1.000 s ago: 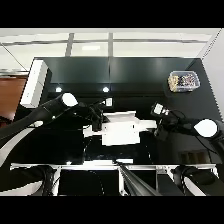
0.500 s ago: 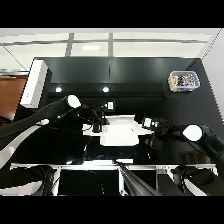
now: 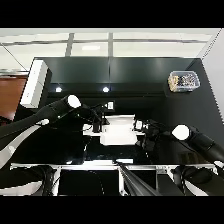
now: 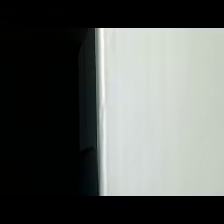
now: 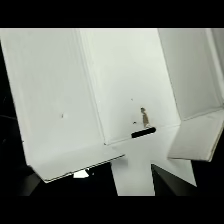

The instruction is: Fold the box and place the chain.

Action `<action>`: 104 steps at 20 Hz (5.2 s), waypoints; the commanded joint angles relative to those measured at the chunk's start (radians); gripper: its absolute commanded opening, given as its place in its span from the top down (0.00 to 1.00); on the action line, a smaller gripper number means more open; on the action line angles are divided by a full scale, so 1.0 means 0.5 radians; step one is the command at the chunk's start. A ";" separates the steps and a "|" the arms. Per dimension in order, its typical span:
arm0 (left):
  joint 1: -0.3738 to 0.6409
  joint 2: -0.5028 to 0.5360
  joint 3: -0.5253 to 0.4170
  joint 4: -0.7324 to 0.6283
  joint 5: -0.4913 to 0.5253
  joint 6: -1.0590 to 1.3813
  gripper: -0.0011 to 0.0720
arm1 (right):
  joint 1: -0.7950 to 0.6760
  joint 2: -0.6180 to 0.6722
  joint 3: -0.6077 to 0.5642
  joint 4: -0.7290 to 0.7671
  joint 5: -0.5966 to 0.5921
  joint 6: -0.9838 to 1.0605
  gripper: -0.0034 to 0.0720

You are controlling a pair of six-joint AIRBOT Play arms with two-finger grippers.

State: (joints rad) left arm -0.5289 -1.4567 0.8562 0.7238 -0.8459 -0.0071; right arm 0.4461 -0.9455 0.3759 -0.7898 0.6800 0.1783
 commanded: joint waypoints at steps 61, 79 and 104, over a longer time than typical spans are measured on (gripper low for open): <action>0.001 -0.002 -0.005 0.002 0.000 0.001 0.95 | -0.094 -0.439 0.261 0.427 0.133 -0.857 0.02; 0.001 -0.002 -0.005 0.002 0.010 0.001 0.95 | -0.093 -0.529 0.261 0.479 0.076 -0.881 0.02; 0.000 -0.002 -0.005 0.002 0.006 0.001 0.95 | -0.131 -0.564 0.262 0.517 0.127 -0.894 0.02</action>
State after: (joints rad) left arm -0.5289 -1.4567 0.8539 0.7246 -0.8421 -0.0071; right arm 0.3805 -1.2270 0.5064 -0.5365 0.7479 -0.2699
